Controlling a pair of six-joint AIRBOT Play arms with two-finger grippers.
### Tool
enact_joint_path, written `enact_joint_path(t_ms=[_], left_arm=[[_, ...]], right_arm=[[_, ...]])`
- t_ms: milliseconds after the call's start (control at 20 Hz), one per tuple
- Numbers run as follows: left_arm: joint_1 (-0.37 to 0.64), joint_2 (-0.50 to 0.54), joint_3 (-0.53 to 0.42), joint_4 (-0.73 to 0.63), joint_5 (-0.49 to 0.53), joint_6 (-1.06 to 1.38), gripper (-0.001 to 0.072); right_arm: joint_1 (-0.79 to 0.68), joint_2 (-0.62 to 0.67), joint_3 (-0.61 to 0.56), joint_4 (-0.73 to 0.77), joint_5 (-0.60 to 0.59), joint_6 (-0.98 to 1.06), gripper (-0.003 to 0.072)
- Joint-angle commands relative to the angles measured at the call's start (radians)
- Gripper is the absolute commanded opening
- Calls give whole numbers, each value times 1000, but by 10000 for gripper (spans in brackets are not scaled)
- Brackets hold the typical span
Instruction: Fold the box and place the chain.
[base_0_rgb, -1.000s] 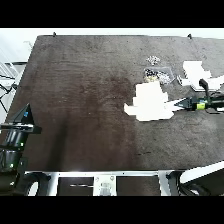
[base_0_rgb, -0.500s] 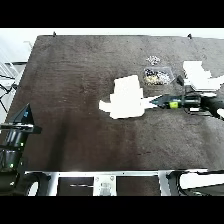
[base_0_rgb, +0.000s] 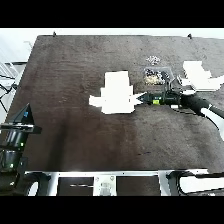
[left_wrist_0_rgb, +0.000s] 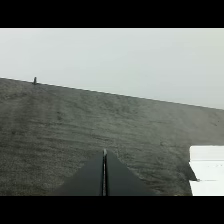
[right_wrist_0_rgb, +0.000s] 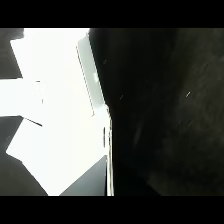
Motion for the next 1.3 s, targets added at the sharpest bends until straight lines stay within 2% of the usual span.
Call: enact_joint_path(t_ms=[0, 50, 100, 150, 200, 250, 500, 600, 650, 850, 1000, 1100, 1250], left_arm=[[0, 1, 1, 0, -3, 1, 19], [0, 1, 1, 10, -3, 6, 22], [0, 1, 1, 35, -4, 24, 240], [0, 1, 1, 35, -14, 26, 618], [0, 1, 1, 39, -34, 30, 651], [0, 1, 1, 40, -50, 31, 585], [0, 0, 2, 92, -194, 30, 584], [0, 0, 2, 91, -196, 29, 570], [0, 0, 2, 92, -193, 30, 522], [0, -2, 6, 93, -195, 30, 523], [0, -15, 47, 156, -193, 30, 523], [0, -93, 105, 202, -196, 30, 524], [0, -319, 208, 214, -206, 29, 524]], right_arm=[[26, 1, 3, 19, -63, -12, 8], [35, 1, 1, 51, -65, -2, 9], [43, 3, -3, 78, -59, 14, 8], [54, 7, -10, 80, -72, 14, 8], [65, 12, -22, 81, -101, 22, 8], [75, 20, -39, 87, -137, 37, 8], [84, 38, -72, 122, -149, -31, 8], [88, 38, -72, 122, -148, -76, 9], [87, 37, -73, 122, -148, -97, 9], [88, 37, -72, 122, -148, -152, 9], [88, 34, -73, 122, -148, -154, 10], [88, 33, -73, 121, -148, -155, 10], [88, 33, -73, 122, -148, -154, 10]])
